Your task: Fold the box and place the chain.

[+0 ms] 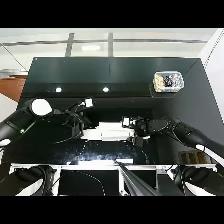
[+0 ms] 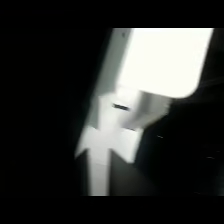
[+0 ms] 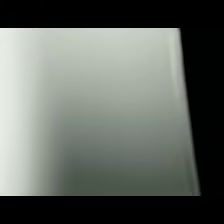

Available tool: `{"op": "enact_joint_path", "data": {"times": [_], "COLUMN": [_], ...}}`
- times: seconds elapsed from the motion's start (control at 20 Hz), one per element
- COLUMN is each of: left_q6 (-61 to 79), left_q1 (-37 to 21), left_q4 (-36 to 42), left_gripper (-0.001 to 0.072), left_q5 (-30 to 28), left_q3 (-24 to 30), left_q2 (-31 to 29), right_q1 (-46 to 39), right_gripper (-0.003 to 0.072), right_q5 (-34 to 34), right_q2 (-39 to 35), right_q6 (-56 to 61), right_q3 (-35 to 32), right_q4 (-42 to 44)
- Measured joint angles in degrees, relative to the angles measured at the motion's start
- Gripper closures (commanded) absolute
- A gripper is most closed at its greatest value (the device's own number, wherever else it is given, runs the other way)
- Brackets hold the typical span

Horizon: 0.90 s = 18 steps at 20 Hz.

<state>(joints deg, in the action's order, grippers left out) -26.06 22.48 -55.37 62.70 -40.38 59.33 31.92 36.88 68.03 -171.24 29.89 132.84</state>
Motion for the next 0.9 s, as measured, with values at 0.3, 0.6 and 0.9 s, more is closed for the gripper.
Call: {"op": "enact_joint_path", "data": {"times": [0.3,0.6,0.9], "left_q6": [-8.92,-10.1,-10.34], "left_q1": [3.63,6.1,6.71], "left_q4": [10.58,17.9,19.8], "left_gripper": [0.0678,0.0677,0.0677], "left_q5": [0.92,-19.87,-25.7], "left_q3": [1.88,2.34,2.38], "left_q2": [-1.29,3.5,10.49], "right_q1": [0.0,0.0,0.0], "right_gripper": [0.0219,0.0219,0.0219], "right_q5": [0.0,0.0,0.0], "right_q2": [0.0,0.0,0.0], "right_q6": [0.0,0.02,0.02], "right_q3": [0.0,0.0,0.0], "right_q4": [0.0,0.02,0.07]}}
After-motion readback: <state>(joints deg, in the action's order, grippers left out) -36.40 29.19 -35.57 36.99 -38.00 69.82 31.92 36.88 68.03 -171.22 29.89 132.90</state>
